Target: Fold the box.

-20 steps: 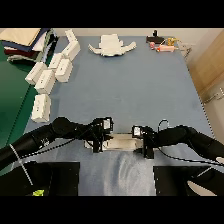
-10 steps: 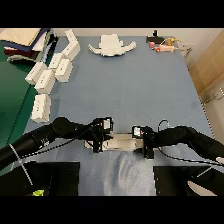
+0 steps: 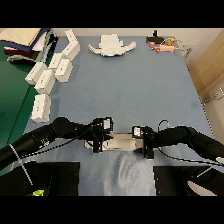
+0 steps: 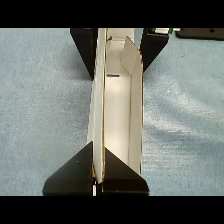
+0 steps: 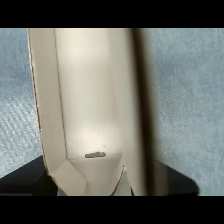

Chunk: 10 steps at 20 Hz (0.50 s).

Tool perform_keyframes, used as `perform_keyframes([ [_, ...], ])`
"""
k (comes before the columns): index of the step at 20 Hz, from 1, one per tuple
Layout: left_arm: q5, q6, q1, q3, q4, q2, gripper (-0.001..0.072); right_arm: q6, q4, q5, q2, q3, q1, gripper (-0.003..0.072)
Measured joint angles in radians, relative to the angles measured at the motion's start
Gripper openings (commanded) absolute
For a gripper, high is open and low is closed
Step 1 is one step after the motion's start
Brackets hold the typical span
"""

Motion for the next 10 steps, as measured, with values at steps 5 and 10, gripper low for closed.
perform_keyframes([
  [5,0.000,0.000,0.000,0.000,0.000,0.000,0.0014,0.000,-0.007,0.000,-0.001,0.000,0.000,0.0500],
  [10,0.000,0.000,0.000,0.000,0.000,0.000,0.0014,0.000,-0.009,0.000,-0.001,0.000,0.000,0.0500],
])
